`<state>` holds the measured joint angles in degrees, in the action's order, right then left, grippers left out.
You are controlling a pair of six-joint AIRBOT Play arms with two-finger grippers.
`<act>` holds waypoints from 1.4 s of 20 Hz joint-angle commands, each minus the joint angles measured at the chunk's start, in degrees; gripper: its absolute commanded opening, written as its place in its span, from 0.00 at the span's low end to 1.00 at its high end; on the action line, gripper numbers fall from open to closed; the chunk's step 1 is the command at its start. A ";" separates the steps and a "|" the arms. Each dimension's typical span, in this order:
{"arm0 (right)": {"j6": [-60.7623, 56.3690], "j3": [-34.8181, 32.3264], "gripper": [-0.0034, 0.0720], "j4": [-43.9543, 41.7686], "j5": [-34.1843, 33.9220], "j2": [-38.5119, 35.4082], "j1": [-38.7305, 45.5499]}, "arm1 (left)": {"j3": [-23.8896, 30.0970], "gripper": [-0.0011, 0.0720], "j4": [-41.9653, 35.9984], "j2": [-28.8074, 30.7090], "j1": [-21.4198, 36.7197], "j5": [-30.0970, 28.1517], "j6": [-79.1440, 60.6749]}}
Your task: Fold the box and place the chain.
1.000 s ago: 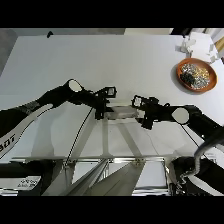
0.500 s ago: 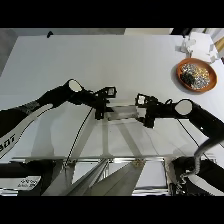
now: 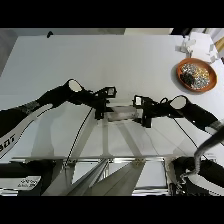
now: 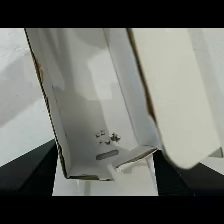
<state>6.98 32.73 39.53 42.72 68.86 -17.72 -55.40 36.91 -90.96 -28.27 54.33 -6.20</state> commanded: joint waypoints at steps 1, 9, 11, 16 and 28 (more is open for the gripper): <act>1.03 0.13 0.86 0.26 1.70 0.68 -0.02 | 0.02 0.03 -0.02 -0.02 -0.04 -0.09 0.02; 1.01 -0.44 0.85 2.40 1.81 0.83 -1.16 | 0.02 0.03 -0.02 -0.02 -0.04 -0.09 0.00; 1.03 -0.44 0.82 1.84 1.18 1.77 -1.99 | 0.02 0.03 -0.02 -0.02 -0.04 -0.09 0.00; 1.01 -0.44 0.80 0.63 1.25 4.70 -2.21 | 0.02 0.03 -0.02 -0.02 -0.04 -0.09 0.00; 0.98 -0.44 0.70 0.28 0.02 4.92 -2.21 | 0.02 0.03 -0.02 -0.02 -0.04 -0.09 0.00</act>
